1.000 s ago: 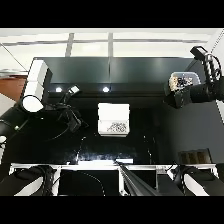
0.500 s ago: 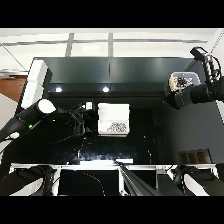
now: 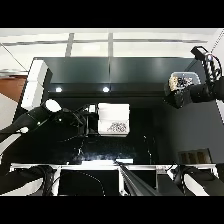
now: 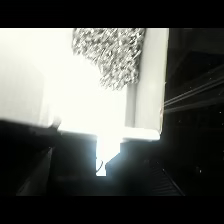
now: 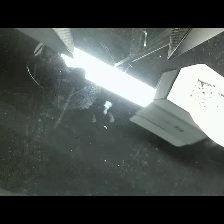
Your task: Fold the box and place the chain.
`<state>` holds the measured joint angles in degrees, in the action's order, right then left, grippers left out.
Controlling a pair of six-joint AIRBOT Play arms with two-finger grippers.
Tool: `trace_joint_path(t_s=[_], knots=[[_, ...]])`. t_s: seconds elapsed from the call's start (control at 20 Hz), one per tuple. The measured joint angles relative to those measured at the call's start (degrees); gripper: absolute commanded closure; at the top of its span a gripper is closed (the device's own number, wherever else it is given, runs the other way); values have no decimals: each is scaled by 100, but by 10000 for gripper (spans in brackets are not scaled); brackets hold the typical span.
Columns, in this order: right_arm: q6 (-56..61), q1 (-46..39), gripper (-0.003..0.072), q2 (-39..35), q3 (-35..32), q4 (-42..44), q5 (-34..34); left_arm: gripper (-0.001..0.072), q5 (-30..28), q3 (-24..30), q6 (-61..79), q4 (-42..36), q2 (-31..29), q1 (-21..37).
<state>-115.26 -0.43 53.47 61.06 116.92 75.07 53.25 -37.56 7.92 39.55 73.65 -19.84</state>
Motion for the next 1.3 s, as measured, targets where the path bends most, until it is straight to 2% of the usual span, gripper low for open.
trace_joint_path(t_s=[0.45, 1.05, 1.1, 1.15, 1.25, 1.3], knots=[[7, 0, -18, 0, 0, -4, -4, 3, 72, 0, 612, -520, 181, 0], [20, 4, -18, 0, -199, 22, -146, 11, 72, 0, 734, -678, 356, -20], [20, 24, -18, 0, -267, 26, -208, 28, 72, 0, 734, -678, 367, -20], [22, 52, -18, 0, -337, 28, -286, 82, 72, 0, 734, -678, 374, -22], [20, 190, -18, 13, -472, 55, -516, 232, 74, 0, 734, -684, 385, -22], [35, 280, -18, 31, -520, 66, -647, 232, 76, 0, 737, -686, 389, -24]])
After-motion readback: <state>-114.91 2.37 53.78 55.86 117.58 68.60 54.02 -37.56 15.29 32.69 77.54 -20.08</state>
